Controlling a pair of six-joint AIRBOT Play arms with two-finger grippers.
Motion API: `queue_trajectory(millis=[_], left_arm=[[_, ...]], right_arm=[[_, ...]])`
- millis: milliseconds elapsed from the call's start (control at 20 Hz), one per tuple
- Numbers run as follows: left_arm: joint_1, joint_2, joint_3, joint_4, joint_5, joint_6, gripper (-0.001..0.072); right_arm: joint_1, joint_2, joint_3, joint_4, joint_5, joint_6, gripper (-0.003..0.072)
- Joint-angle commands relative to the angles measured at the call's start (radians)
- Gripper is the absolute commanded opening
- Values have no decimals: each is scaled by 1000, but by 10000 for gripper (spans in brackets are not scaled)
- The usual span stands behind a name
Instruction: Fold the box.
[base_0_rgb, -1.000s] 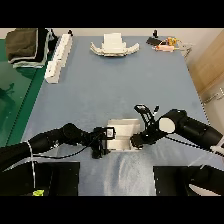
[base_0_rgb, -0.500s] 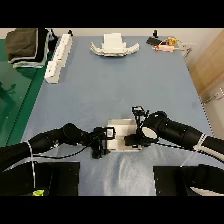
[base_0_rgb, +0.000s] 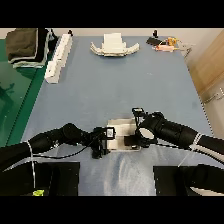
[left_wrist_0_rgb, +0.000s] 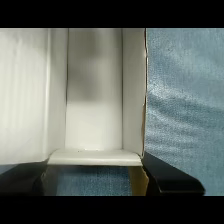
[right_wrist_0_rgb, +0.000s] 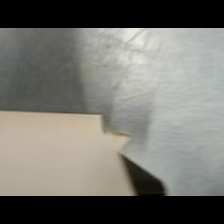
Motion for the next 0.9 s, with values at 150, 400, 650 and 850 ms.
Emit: queue_trajectory(millis=[150, 400, 650, 850], left_arm=[[0, 0, 0, 0, 0, -1, 471], [0, 0, 0, 0, 0, -1, 470], [0, 0, 0, 0, 0, -1, 471], [0, 0, 0, 0, 0, -1, 470]], right_arm=[[0, 4, 2, 43, 13, -10, 392], [0, 4, 2, 8, 14, -10, 4], [0, 13, 2, 48, 12, -11, 607], [-10, 116, 5, 45, 15, -11, 607]])
